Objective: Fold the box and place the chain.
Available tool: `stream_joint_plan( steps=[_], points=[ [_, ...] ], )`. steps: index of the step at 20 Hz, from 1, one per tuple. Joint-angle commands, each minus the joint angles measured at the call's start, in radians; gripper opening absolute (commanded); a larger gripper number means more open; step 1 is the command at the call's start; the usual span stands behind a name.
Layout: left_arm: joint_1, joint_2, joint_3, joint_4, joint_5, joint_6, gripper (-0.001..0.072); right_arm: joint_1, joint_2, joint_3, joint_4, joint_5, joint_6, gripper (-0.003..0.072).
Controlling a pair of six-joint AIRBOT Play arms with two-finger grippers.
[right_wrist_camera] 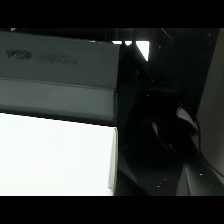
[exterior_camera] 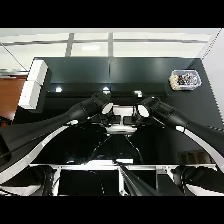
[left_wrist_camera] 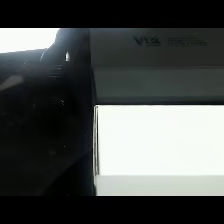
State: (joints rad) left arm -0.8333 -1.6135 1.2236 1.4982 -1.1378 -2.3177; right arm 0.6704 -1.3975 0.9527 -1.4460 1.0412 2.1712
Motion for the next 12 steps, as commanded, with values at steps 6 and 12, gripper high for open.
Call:
stream_joint_plan(
  steps=[6,12],
  points=[
    [0.000,0.001,0.000,0.005,0.003,0.006,0.0031,0.000,0.000,0.001,0.013,-0.013,-0.020,0.0074],
    [0.000,0.001,0.000,0.005,0.003,0.006,0.0031,-0.004,0.025,0.006,-0.002,0.075,-0.116,0.0517]
  ],
)
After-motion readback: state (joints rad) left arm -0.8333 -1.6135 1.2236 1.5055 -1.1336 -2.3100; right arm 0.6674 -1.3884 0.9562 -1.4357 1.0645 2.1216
